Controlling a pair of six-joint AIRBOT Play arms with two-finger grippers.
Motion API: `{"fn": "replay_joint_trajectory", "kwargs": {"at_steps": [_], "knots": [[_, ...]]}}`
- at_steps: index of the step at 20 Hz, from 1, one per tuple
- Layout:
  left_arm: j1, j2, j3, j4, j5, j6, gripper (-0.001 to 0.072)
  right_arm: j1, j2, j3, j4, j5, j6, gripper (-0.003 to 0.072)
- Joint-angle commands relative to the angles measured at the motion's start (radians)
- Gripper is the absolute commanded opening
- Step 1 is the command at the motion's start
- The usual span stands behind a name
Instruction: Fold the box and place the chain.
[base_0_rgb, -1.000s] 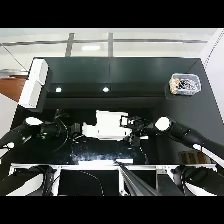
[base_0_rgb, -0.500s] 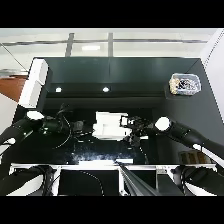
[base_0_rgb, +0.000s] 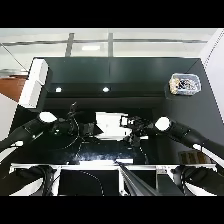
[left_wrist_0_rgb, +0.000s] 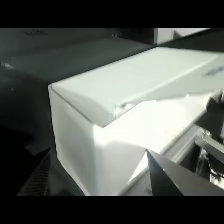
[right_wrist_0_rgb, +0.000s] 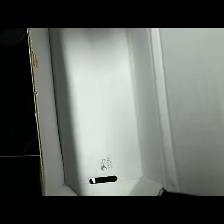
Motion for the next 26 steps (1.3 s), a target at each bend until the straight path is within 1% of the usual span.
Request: {"fn": "replay_joint_trajectory", "kwargs": {"at_steps": [1, 5, 7, 8, 9, 11, 15, 16, 17, 18, 22, 24, 26], "knots": [[-0.052, 0.000, 0.019, 0.058, 0.063, -0.105, 0.0669, 0.000, 0.000, 0.000, 0.000, 0.000, 0.000, 0.0477], [-0.069, 0.000, 0.074, 0.162, 0.051, -0.211, 0.0669, 0.000, 0.000, 0.000, 0.000, 0.000, 0.000, 0.0477], [-0.093, 0.000, 0.109, 0.257, 0.040, -0.302, 0.0667, 0.000, 0.001, 0.000, 0.000, 0.001, 0.000, 0.0477], [-0.117, 0.000, 0.131, 0.313, 0.034, -0.360, 0.0624, 0.000, 0.000, 0.000, 0.000, 0.001, 0.000, 0.0478], [-0.145, 0.000, 0.153, 0.369, 0.031, -0.415, 0.0612, 0.000, 0.000, 0.000, 0.000, 0.000, 0.000, 0.0477], [-0.215, 0.000, 0.207, 0.499, 0.032, -0.550, 0.0612, 0.000, 0.001, 0.000, 0.000, 0.000, 0.000, 0.0478], [-0.371, 0.000, 0.311, 0.894, -0.008, -0.969, 0.0612, 0.000, 0.000, 0.000, 0.000, 0.000, 0.000, 0.0477], [-0.400, -0.001, 0.325, 0.953, -0.024, -1.029, 0.0588, 0.000, 0.001, 0.000, 0.000, 0.000, 0.000, 0.0478], [-0.420, -0.001, 0.335, 0.982, -0.035, -1.056, 0.0395, 0.000, 0.001, 0.000, 0.000, 0.000, 0.000, 0.0477], [-0.435, -0.002, 0.338, 0.989, -0.038, -1.056, 0.0261, 0.000, 0.000, 0.000, 0.000, 0.000, 0.000, 0.0477], [-0.442, -0.034, 0.343, 0.980, -0.079, -1.068, 0.0262, 0.000, 0.000, 0.000, 0.000, 0.000, 0.000, 0.0477], [-0.442, -0.059, 0.362, 0.974, -0.103, -1.068, 0.0264, 0.000, 0.000, 0.000, 0.000, 0.000, 0.000, 0.0477], [-0.442, -0.077, 0.384, 0.974, -0.104, -1.069, 0.0265, 0.000, 0.001, 0.000, 0.000, 0.000, 0.000, 0.0477]]}}
